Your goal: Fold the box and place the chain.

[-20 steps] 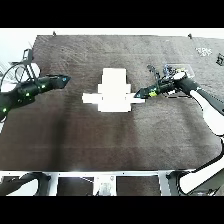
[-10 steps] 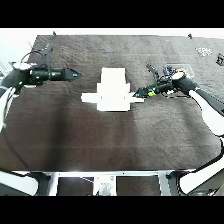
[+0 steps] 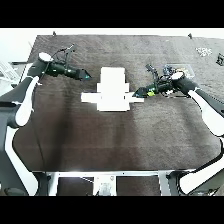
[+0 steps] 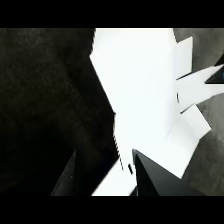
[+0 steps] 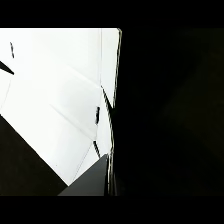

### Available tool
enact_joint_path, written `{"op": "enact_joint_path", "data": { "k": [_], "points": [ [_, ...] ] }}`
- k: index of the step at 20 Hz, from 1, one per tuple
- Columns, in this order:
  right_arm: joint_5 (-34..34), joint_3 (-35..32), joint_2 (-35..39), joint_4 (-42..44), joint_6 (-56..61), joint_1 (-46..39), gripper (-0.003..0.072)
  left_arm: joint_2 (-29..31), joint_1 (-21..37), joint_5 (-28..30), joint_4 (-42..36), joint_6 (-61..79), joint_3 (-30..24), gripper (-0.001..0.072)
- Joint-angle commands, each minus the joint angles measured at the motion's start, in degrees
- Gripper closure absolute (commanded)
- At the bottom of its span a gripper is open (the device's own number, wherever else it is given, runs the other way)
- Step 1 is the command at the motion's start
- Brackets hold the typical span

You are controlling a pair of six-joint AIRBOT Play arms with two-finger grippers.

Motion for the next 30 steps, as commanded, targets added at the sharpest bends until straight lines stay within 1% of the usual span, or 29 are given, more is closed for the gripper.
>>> {"op": "enact_joint_path", "data": {
  "k": [1,2,3,4,7,10,15,19,26,27,30],
  "points": [
    [0.15,0.00,-0.04,-0.04,0.02,0.48,0.0675,-4.79,-0.76,-0.07,2.25,-2.62,7.04,0.0274],
    [0.13,0.00,-0.07,-0.04,0.00,0.59,0.0675,-5.70,-0.76,-0.20,2.21,-2.95,7.82,0.0270],
    [0.13,0.00,-0.04,-0.04,0.02,0.72,0.0675,-6.23,-0.76,-0.26,1.95,-2.95,7.82,0.0209],
    [0.13,0.00,-0.07,-0.07,0.02,0.90,0.0675,-6.80,-0.76,-0.46,1.92,-2.93,7.82,0.0205],
    [0.13,0.00,-0.04,-0.04,0.02,0.90,0.0675,-8.20,-0.76,-1.53,0.98,-2.12,7.80,0.0205],
    [0.13,0.00,-0.04,-0.04,0.02,0.92,0.0675,-9.03,-0.83,-1.75,-3.78,-0.35,7.78,0.0205],
    [0.15,-0.02,-0.07,-0.04,0.02,0.92,0.0675,-9.64,-2.91,-3.02,-4.26,1.27,7.78,0.0204],
    [0.15,-0.02,-0.07,-0.28,0.02,0.90,0.0675,-9.86,-4.87,-2.54,-4.20,2.29,7.78,0.0205],
    [0.15,-0.13,-0.07,-0.68,0.00,0.90,0.0674,-11.30,-5.33,-4.92,-4.35,2.71,7.78,0.0208],
    [0.15,-0.13,-0.07,-0.70,0.02,0.90,0.0674,-11.50,-5.33,-5.14,-4.68,2.97,7.78,0.0231],
    [0.15,-0.13,-0.07,-0.70,0.00,0.90,0.0674,-11.85,-5.33,-5.09,-6.75,4.92,7.78,0.0240]
  ]
}}
